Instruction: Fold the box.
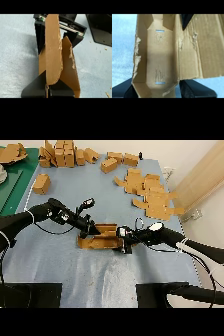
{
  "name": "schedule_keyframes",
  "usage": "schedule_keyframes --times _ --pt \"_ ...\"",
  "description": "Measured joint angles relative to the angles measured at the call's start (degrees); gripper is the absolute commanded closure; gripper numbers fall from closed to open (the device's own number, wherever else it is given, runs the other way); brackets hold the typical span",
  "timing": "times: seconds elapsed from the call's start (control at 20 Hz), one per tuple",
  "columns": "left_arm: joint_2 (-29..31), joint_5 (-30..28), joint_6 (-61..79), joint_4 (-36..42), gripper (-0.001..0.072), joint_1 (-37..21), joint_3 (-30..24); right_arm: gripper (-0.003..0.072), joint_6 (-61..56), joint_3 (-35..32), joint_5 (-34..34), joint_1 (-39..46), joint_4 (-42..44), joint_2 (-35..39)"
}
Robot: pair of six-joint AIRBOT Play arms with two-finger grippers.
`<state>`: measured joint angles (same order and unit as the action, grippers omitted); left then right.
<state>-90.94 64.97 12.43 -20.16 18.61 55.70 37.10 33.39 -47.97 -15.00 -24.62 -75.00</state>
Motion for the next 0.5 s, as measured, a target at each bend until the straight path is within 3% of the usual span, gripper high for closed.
schedule_keyframes --times 0.15,0.5 --pt "0.0 0.0 0.0 0.0 0.0699 0.0 0.0 0.0067 0.0 0.04 0.26 0.0 0.59 -0.22" --pt "0.0 0.0 0.0 0.0 0.0698 0.0 0.0 0.0067 -0.17 0.07 0.52 0.0 0.15 -0.31"
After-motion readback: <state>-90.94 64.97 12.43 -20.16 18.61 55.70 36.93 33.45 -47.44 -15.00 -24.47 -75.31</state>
